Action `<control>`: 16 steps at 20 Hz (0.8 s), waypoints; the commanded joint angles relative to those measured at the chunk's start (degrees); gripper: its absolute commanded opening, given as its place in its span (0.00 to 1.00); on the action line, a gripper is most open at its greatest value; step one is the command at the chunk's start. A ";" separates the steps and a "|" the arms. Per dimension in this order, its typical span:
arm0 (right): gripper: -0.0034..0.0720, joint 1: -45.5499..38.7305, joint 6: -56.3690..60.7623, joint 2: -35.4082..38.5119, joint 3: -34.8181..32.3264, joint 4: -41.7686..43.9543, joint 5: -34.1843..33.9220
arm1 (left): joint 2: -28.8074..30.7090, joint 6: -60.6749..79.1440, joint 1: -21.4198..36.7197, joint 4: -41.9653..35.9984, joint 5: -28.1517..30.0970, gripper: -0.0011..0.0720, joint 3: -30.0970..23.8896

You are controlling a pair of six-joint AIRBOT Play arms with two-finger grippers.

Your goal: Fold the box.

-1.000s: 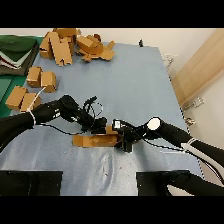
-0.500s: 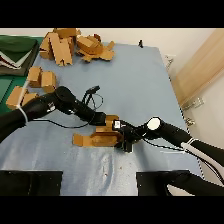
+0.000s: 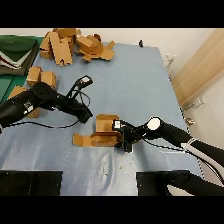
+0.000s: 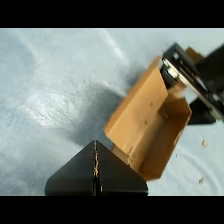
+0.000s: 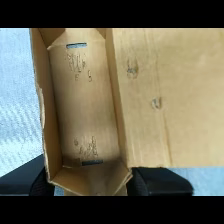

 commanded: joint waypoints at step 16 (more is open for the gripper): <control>0.63 0.00 -0.02 0.04 0.04 0.02 0.02 | 0.52 45.05 -0.70 2.69 -3.17 0.81 -12.94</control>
